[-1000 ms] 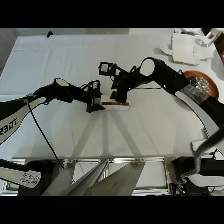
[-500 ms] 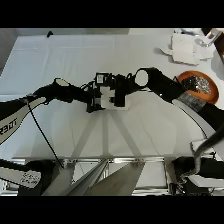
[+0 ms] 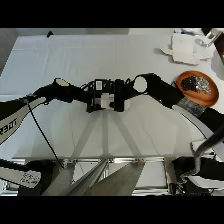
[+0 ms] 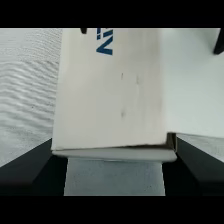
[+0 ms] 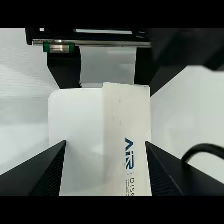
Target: Fold the box and place the chain.
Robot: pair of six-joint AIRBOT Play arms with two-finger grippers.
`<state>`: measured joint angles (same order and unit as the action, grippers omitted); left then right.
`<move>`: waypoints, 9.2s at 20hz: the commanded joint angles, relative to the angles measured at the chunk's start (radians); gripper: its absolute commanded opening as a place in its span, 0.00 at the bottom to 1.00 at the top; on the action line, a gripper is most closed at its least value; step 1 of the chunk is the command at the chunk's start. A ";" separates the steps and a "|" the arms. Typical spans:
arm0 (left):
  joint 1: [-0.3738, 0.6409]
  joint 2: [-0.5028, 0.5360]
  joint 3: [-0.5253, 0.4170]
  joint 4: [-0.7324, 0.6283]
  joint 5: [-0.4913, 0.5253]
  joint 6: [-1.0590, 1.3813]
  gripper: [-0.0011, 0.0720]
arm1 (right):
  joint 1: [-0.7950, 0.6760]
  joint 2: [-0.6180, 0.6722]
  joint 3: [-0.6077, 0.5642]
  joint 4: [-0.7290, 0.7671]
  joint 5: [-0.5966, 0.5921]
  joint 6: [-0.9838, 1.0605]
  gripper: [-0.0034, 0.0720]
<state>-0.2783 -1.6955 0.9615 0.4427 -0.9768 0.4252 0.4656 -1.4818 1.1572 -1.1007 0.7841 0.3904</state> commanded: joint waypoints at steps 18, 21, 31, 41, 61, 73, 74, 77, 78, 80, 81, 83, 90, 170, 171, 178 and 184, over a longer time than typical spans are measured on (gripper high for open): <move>0.001 0.000 0.001 0.000 0.000 0.000 0.55 | 0.026 0.010 -0.020 -0.174 -0.079 0.115 0.57; 0.001 0.000 0.001 0.000 0.000 0.000 0.55 | 0.037 0.006 -0.020 -0.172 -0.066 0.119 0.57; 0.001 0.000 0.001 0.000 0.000 0.000 0.55 | 0.044 -0.004 -0.043 -0.151 -0.066 0.137 0.59; 0.001 0.000 0.001 0.000 0.000 0.000 0.55 | 0.044 0.063 -0.043 -0.181 -0.145 0.137 0.77; 0.001 0.000 0.001 0.000 0.000 0.000 0.55 | -0.065 -0.021 -0.043 0.389 -0.086 0.914 0.06; 0.001 0.000 0.001 0.000 0.000 0.000 0.55 | -0.014 -0.063 -0.063 0.335 -0.069 0.926 0.06; 0.001 0.000 0.001 0.000 0.000 0.000 0.55 | -0.014 -0.063 -0.063 0.332 -0.069 0.926 0.06; 0.001 0.000 0.001 0.000 0.000 0.000 0.55 | -0.010 -0.063 -0.063 0.307 -0.071 0.931 0.06; 0.001 0.000 0.001 0.000 0.000 0.000 0.55 | -0.010 -0.063 -0.063 0.307 -0.077 0.929 0.06; 0.001 0.000 0.001 0.000 0.000 0.000 0.55 | -0.011 -0.056 -0.063 0.304 -0.115 0.906 0.06; 0.001 0.000 0.001 0.000 0.000 0.000 0.55 | -0.011 -0.048 -0.063 0.287 -0.137 0.906 0.21; 0.001 0.000 0.001 0.000 0.000 0.000 0.55 | -0.011 -0.024 -0.063 0.241 -0.169 0.884 0.43; 0.001 0.000 0.001 0.000 0.000 0.000 0.55 | -0.011 0.080 -0.063 -0.130 -0.168 0.879 0.44; 0.001 0.000 0.001 0.000 0.000 0.000 0.55 | 0.037 0.095 -0.062 -0.091 -0.197 0.721 0.06; 0.001 0.000 0.001 0.000 0.000 0.000 0.55 | 0.028 0.086 -0.062 -0.014 -0.198 0.732 0.05; 0.001 0.000 0.001 0.000 0.000 0.000 0.55 | 0.021 -0.034 -0.062 0.286 -0.143 0.748 0.05; 0.001 0.000 0.001 0.000 0.000 0.000 0.55 | 0.021 -0.076 -0.062 0.282 -0.086 0.784 0.05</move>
<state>-0.2775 -1.6962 0.9619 0.4442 -0.9764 0.4282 0.4873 -1.5391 1.0950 -0.8368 0.6586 1.1599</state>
